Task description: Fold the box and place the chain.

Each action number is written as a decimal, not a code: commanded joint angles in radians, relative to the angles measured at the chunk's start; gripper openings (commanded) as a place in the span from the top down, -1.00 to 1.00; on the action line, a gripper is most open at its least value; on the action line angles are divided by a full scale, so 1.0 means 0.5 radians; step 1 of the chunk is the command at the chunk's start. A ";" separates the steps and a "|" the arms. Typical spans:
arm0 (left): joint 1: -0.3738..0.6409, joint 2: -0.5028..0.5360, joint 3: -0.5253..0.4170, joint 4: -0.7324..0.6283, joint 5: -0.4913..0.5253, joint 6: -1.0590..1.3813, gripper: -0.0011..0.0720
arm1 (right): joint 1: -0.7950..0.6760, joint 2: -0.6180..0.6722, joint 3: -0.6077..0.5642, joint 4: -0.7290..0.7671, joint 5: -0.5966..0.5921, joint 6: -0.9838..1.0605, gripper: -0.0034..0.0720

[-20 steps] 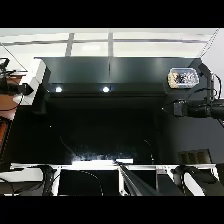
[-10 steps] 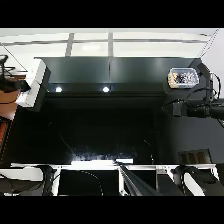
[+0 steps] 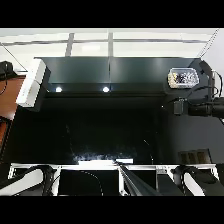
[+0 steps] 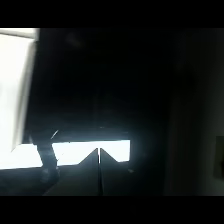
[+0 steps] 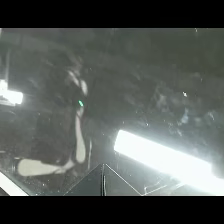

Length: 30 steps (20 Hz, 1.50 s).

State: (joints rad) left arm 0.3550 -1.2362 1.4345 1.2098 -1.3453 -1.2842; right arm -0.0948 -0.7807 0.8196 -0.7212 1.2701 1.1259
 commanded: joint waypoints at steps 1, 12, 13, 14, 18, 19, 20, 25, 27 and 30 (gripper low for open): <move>-0.229 0.323 -0.153 -0.188 0.066 -0.127 0.91 | 0.001 0.003 0.136 0.011 0.003 -0.027 0.88; -0.931 1.315 -1.684 -0.198 1.083 -0.193 0.90 | 0.078 0.056 -0.089 -0.755 -0.764 -0.009 0.89; -0.931 1.365 -1.738 -0.191 1.115 -0.193 0.90 | 0.078 0.056 -0.159 -0.758 -0.880 -0.010 0.89; -0.931 1.405 -1.769 -0.183 1.128 -0.192 0.90 | 0.078 0.056 -0.200 -0.760 -0.947 -0.011 0.88; -0.931 1.440 -1.775 -0.175 1.121 -0.186 0.90 | 0.078 0.055 -0.214 -0.784 -0.972 -0.016 0.87; -0.931 1.440 -1.775 -0.179 1.121 -0.185 0.90 | 0.078 0.055 -0.214 -0.783 -0.972 -0.017 0.87; -0.931 1.440 -1.775 -0.190 1.119 -0.185 0.90 | 0.078 0.055 -0.214 -0.783 -0.971 -0.016 0.87; -0.932 1.439 -1.775 -0.193 1.120 -0.185 0.90 | 0.078 0.055 -0.214 -0.783 -0.973 -0.016 0.87; -0.932 1.439 -1.775 -0.192 1.120 -0.185 0.90 | 0.078 0.055 -0.214 -0.783 -0.973 -0.016 0.87; -0.932 1.439 -1.775 -0.193 1.120 -0.185 0.90 | 0.078 0.055 -0.214 -0.783 -0.973 -0.016 0.87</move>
